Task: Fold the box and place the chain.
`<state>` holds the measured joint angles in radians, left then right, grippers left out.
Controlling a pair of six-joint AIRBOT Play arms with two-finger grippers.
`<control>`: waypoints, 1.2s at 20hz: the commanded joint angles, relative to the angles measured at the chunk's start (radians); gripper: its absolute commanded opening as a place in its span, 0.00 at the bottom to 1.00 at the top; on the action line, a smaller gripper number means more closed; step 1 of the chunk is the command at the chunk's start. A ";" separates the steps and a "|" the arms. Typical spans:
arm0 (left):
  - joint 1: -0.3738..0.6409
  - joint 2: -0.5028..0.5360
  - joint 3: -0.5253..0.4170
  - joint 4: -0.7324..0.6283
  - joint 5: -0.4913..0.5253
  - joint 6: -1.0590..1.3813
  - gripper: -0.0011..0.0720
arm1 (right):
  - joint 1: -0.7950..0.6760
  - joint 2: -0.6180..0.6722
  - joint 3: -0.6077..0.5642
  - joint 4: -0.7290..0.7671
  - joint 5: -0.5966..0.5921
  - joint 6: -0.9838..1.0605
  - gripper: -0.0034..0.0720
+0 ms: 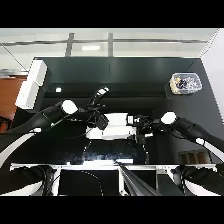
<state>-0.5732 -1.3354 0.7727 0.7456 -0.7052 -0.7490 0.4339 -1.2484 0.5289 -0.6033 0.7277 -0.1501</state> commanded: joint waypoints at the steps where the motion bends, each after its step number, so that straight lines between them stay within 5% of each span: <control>1: -0.021 -0.018 0.016 0.054 0.006 -0.006 0.05 | 0.000 -0.001 -0.001 0.001 0.000 0.000 0.60; 7: 0.036 0.200 0.031 0.370 -0.075 -0.177 0.05 | 0.000 -0.001 -0.001 0.000 0.000 0.000 0.60; 9: 0.102 0.297 -0.034 0.401 -0.068 -0.175 0.05 | 0.000 -0.001 -0.001 0.000 0.000 0.000 0.60; 12: 0.232 0.378 -0.163 0.185 -0.027 -0.111 0.05 | 0.000 -0.001 -0.001 0.000 0.000 0.000 0.60; 16: 0.197 0.351 -0.202 -0.079 -0.163 0.225 0.06 | 0.000 -0.001 -0.001 0.000 0.000 0.000 0.60; 17: 0.167 0.343 -0.202 -0.072 -0.138 0.238 0.25 | 0.000 -0.001 -0.001 0.000 0.000 0.000 0.60; 18: 0.135 0.340 -0.202 -0.049 -0.110 0.303 0.84 | 0.000 -0.001 -0.001 0.000 0.000 0.000 0.60; 19: 0.097 0.339 -0.202 -0.010 -0.078 0.364 0.97 | 0.000 -0.001 -0.001 0.000 0.000 0.000 0.60; 24: 0.002 0.338 -0.201 0.303 -0.008 0.478 0.95 | 0.000 -0.001 -0.001 0.000 0.000 0.000 0.60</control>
<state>-0.5266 -0.9962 0.5735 0.8993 -0.7475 -0.3672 0.4339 -1.2484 0.5289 -0.6029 0.7273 -0.1497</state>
